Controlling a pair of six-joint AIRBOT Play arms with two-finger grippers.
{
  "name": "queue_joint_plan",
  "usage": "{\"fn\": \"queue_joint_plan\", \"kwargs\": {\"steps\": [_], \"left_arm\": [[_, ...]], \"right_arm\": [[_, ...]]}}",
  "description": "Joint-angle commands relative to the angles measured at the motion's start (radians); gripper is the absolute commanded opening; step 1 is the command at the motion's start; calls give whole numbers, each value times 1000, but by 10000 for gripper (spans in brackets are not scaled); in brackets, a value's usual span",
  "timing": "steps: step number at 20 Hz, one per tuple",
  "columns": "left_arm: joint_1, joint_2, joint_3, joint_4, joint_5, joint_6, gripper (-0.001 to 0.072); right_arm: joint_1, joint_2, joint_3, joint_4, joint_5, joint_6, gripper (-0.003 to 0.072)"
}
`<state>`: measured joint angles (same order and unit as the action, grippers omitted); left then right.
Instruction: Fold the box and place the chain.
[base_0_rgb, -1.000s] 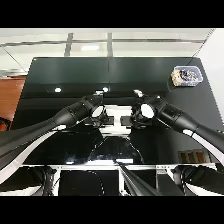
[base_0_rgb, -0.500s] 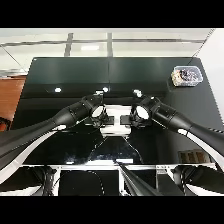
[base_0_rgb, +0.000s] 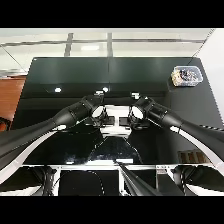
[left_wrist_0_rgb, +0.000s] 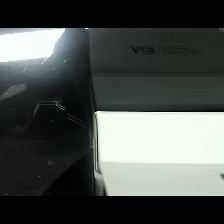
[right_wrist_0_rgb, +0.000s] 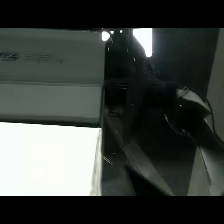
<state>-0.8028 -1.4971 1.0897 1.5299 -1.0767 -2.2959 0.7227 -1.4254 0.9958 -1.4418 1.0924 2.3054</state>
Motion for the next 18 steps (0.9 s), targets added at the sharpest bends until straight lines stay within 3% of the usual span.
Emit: {"fn": "queue_joint_plan", "kwargs": {"steps": [1, 2, 6, 8, 18], "left_arm": [[0, 0, 0, 3, -5, -1, 28], [1, 0, 0, 3, -5, -1, 28], [1, 0, 0, 3, -5, -1, 28], [1, 0, 0, 3, -5, -1, 28], [1, 0, 0, 3, -5, -1, 28]], "right_arm": [[3, -7, 3, 4, 1, 3, 49], [3, -7, 3, 8, 1, 7, 16], [2, -7, 3, 11, 3, 10, 19], [2, -7, 3, 19, -2, 10, 261], [2, -8, 3, 35, -35, 9, 259]]}}
